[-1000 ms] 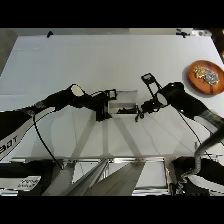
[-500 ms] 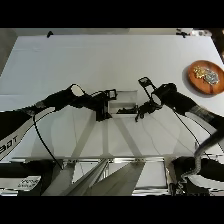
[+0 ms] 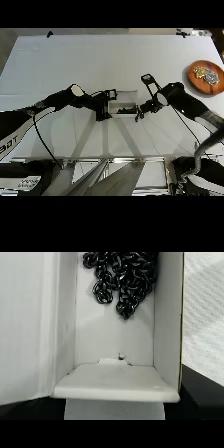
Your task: Fold the box and place the chain.
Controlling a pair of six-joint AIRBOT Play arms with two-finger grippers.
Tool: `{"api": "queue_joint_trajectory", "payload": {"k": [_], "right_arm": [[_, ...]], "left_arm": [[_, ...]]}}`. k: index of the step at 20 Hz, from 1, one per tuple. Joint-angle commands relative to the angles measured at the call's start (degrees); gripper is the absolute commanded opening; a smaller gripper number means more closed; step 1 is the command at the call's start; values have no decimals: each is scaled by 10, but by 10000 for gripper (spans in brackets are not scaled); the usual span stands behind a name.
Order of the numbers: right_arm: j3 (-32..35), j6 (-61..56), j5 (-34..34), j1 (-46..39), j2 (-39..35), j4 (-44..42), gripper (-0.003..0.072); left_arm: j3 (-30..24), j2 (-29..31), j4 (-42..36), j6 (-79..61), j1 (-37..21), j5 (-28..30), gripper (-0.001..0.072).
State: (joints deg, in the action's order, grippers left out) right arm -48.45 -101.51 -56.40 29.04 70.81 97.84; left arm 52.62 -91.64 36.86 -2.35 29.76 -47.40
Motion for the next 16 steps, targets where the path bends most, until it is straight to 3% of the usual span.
{"api": "queue_joint_trajectory", "payload": {"k": [1, 8, 16], "right_arm": [[-1, -1, 3, 30, -77, -13, 12], [-1, -23, 73, 130, -163, -20, 12], [-1, -37, 168, 173, -168, -84, 12]], "left_arm": [[0, 0, 0, 0, 0, 0, 352], [0, 0, 0, 0, 0, 0, 352], [0, 0, 0, 0, 0, 0, 352]]}}
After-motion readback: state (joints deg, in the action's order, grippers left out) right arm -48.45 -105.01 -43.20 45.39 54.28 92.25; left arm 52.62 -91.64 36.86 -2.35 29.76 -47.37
